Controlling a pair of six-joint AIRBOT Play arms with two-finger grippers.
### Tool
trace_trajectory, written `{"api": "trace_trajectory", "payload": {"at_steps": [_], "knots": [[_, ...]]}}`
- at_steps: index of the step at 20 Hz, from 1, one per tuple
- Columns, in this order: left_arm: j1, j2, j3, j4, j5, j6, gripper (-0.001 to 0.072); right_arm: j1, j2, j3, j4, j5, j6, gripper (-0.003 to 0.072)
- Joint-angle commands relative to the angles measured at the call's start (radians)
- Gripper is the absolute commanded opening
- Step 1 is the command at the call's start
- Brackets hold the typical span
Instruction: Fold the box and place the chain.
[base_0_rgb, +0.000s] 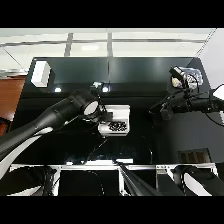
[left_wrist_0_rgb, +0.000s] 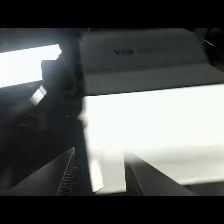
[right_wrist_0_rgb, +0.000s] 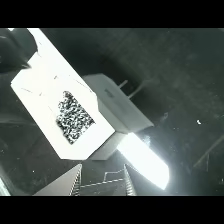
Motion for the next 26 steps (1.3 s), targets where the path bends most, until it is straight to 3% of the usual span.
{"api": "trace_trajectory", "payload": {"at_steps": [1, 4, 6, 8, 9, 10, 11, 15, 22, 26], "knots": [[0.008, 0.15, -0.101, 0.163, -0.037, 0.052, 0.0375, -0.001, 0.001, 0.001, 0.0, -0.028, -0.001, 0.0317], [0.155, 0.283, -0.279, 0.039, 0.119, 0.222, 0.0375, -0.001, 0.001, 0.001, 0.0, -0.034, 0.0, 0.0318], [0.288, 0.348, -0.405, -0.299, 0.296, 0.692, 0.0375, -0.001, 0.001, 0.001, 0.0, -0.034, 0.0, 0.0318], [0.367, 0.371, -0.494, -0.661, 0.316, 1.314, 0.0389, -0.001, 0.001, 0.001, 0.0, -0.034, 0.012, 0.0317], [0.38, 0.368, -0.515, -0.734, 0.297, 1.497, 0.0501, -0.001, 0.001, 0.001, 0.0, -0.033, 0.012, 0.0317], [0.378, 0.364, -0.529, -0.759, 0.292, 1.654, 0.0643, -0.001, 0.001, 0.001, 0.0, -0.034, 0.014, 0.0317], [0.37, 0.36, -0.537, -0.765, 0.299, 1.791, 0.0716, -0.001, 0.001, 0.001, 0.0, -0.034, 0.014, 0.0317], [0.367, 0.335, -0.529, -0.756, 0.286, 2.31, 0.0717, 0.0, 0.001, 0.001, 0.0, -0.033, 0.028, 0.0317], [0.552, 0.129, -0.509, -0.993, 0.261, 2.49, 0.0718, 0.0, 0.001, 0.001, 0.005, -0.031, 0.048, 0.0317], [0.547, 0.014, -0.484, -1.064, 0.245, 2.54, 0.0719, 0.0, 0.001, 0.001, 0.007, -0.029, 0.049, 0.0317]]}}
